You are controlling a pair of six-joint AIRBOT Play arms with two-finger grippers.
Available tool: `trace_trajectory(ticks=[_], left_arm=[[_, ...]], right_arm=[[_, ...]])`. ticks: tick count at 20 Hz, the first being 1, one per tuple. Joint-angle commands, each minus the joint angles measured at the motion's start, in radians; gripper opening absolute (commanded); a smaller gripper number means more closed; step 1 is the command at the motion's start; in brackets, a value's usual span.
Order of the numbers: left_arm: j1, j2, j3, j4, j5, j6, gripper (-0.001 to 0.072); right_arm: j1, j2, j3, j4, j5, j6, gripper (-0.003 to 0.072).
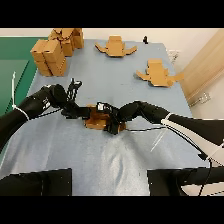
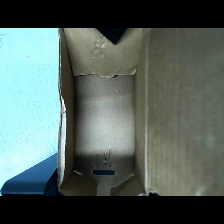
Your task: Fold the box.
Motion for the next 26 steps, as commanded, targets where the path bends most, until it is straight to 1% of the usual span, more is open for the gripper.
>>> trace_trajectory(ticks=[1, 5, 7, 8, 11, 13, 14, 15, 20, 24, 26], left_arm=[[-0.005, 0.001, -0.002, -0.010, 0.004, -0.018, 0.0584], [-0.029, -0.014, -0.002, 0.021, -0.010, -0.074, 0.0583], [-0.061, -0.029, -0.001, 0.042, -0.007, -0.092, 0.0584], [-0.081, -0.035, 0.000, 0.074, 0.003, -0.116, 0.0583], [-0.130, -0.044, 0.014, 0.248, 0.021, -0.277, 0.0583], [-0.143, -0.044, 0.031, 0.306, 0.024, -0.334, 0.0581], [-0.146, -0.044, 0.037, 0.306, 0.026, -0.334, 0.0471], [-0.150, -0.044, 0.040, 0.304, 0.027, -0.333, 0.0421], [-0.208, -0.053, 0.043, 0.303, 0.024, -0.330, 0.0422], [-0.229, -0.093, 0.065, 0.314, -0.005, -0.357, 0.0420], [-0.229, -0.096, 0.072, 0.365, -0.026, -0.407, 0.0419]], right_arm=[[0.000, 0.000, 0.000, 0.000, 0.001, 0.000, 0.0159], [0.000, 0.000, 0.000, 0.000, 0.002, 0.000, 0.0158], [0.000, 0.000, 0.000, 0.000, 0.002, 0.000, 0.0158], [0.000, 0.000, 0.000, 0.000, 0.002, 0.000, 0.0158], [0.000, 0.000, 0.000, 0.000, 0.002, 0.000, 0.0158], [0.000, 0.000, 0.000, 0.000, 0.004, 0.000, 0.0158], [0.000, 0.000, 0.000, 0.000, 0.007, 0.000, 0.0158], [0.000, 0.000, 0.000, 0.000, 0.008, 0.000, 0.0159], [0.000, 0.000, 0.000, 0.000, 0.009, 0.000, 0.0158], [0.000, 0.000, 0.000, 0.000, 0.008, 0.000, 0.0159], [0.000, 0.000, 0.000, 0.000, 0.008, 0.001, 0.0158]])
